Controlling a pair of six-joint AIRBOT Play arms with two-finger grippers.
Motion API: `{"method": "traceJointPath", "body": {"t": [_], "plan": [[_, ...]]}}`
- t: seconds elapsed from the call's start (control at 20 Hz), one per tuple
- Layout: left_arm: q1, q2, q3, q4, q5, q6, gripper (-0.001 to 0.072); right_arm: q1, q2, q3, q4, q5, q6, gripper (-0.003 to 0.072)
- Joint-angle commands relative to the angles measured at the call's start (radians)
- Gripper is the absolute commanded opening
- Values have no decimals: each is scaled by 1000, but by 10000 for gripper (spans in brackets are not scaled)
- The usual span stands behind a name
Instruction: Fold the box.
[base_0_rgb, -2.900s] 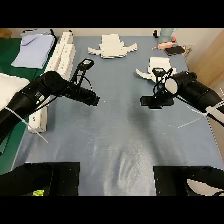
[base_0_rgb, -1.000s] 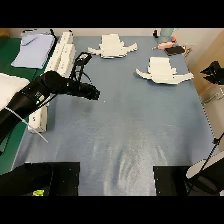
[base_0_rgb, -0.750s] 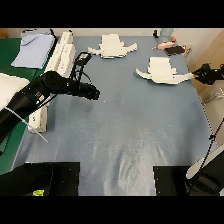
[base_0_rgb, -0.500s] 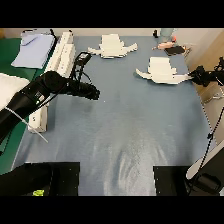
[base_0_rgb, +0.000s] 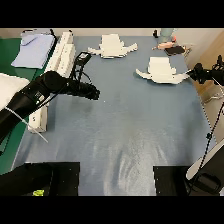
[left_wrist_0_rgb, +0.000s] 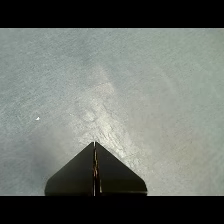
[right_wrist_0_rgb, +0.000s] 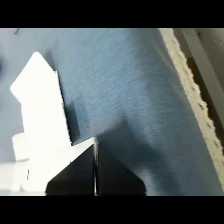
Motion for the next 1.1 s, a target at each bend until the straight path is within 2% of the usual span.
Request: {"method": "traceJointPath", "body": {"t": [0.0,0.2,0.4,0.5,0.65,0.9,1.05], "plan": [[1,0,0,0,-3,0,17,0,0,1,58,113,-50,2],[1,0,0,0,-2,-1,17,10,32,-19,118,312,-48,-3],[1,0,0,-1,-28,-53,17,70,249,-230,81,252,-69,-4],[2,0,0,0,-48,-69,16,105,402,-395,14,186,-69,-4],[2,0,0,0,-84,-94,16,151,672,-724,-26,58,-86,-4],[8,18,-1,2,-229,-105,15,259,1100,-1271,-40,-115,-83,-4],[8,61,-16,4,-283,-113,15,354,1323,-1532,-41,-232,3,-4]]}}
